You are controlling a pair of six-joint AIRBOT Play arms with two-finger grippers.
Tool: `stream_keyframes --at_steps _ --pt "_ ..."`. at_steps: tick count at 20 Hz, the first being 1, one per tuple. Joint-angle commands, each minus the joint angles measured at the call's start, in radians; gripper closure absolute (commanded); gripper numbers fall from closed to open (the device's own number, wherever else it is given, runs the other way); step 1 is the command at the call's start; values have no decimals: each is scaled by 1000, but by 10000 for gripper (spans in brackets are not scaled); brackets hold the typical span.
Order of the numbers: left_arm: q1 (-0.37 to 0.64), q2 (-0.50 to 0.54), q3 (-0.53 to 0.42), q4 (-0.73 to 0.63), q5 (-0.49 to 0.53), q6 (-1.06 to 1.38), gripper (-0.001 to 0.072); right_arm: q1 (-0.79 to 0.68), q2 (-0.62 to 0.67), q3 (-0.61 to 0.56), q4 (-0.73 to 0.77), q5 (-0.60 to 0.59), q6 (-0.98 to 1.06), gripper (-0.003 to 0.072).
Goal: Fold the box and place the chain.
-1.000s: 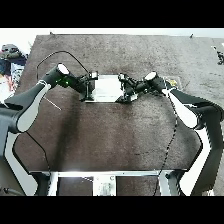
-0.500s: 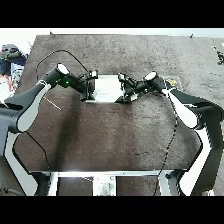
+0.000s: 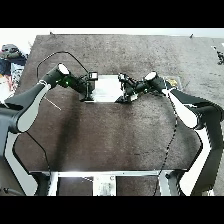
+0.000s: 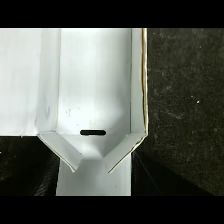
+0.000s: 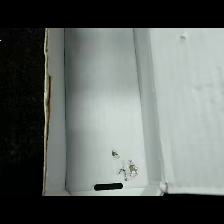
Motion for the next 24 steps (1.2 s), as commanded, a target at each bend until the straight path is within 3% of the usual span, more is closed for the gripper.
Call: stream_keyframes --at_steps 1,12,13,14,18,19,20,23,24 --pt "1 -1 0 15 21 13 696 0 0 0 0 0 0 223" --pt "1 -1 0 16 44 12 680 0 0 0 0 0 0 223" --pt "1 -1 0 13 32 12 464 0 0 0 0 0 0 223" --pt "1 -1 0 10 25 12 406 0 0 0 0 0 0 223" --pt "1 -1 0 3 3 14 392 0 0 0 0 0 0 223" --pt "1 0 0 1 5 13 206 0 0 0 0 0 0 223" --pt "1 0 0 0 13 12 88 0 0 0 0 0 0 223" --pt "1 0 0 -16 31 13 101 0 0 0 0 0 0 223" --pt "1 0 1 -26 34 13 159 0 0 0 0 0 0 223"
